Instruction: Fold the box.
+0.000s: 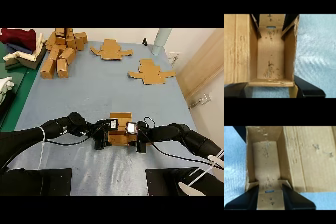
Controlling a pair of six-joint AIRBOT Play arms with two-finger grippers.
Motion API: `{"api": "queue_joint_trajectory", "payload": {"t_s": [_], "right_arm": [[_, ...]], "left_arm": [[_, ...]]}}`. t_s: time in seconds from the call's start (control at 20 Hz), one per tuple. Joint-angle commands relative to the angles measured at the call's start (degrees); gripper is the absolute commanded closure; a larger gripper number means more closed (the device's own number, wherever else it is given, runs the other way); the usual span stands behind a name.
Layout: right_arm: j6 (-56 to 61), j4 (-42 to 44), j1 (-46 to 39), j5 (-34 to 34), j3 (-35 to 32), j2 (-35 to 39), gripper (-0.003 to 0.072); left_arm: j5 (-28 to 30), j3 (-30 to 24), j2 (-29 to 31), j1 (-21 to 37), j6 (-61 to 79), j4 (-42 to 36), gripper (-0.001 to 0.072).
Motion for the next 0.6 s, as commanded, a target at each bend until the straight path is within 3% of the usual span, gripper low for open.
{"api": "queue_joint_trajectory", "payload": {"t_s": [0.0, 0.1, 0.15, 0.25, 0.35, 0.45, 0.55], "right_arm": [[3.37, -2.27, -0.07, -0.72, 0.11, 0.55, 0.0212], [13.27, -9.2, -0.07, -3.1, 1.18, 2.36, 0.022], [20.31, -15.3, -0.07, -5.6, 2.1, 3.78, 0.0277], [36.81, -28.15, -0.07, -12.37, 4.57, 7.02, 0.0436], [54.6, -43.39, -0.11, -17.68, 6.27, 10.32, 0.0684], [72.94, -56.87, -0.33, -20.63, 6.32, 12.52, 0.0683], [83.25, -58.1, -2.62, -22.69, 6.16, 12.07, 0.0683]], "left_arm": [[0.0, 0.04, -0.02, 0.07, 0.0, 0.0, 0.0314], [0.0, 0.04, -0.02, 0.07, 0.0, 0.0, 0.0314], [0.0, 0.04, -0.02, 0.07, 0.0, 0.0, 0.0314], [0.0, 0.04, -0.02, 0.07, 0.0, 0.02, 0.0314], [0.0, 0.04, -0.02, 0.07, 0.0, 0.0, 0.0314], [0.0, 0.04, -0.02, 0.07, 0.0, 0.0, 0.0315], [0.0, 0.04, -0.02, 0.07, 0.0, 0.0, 0.0315]]}}
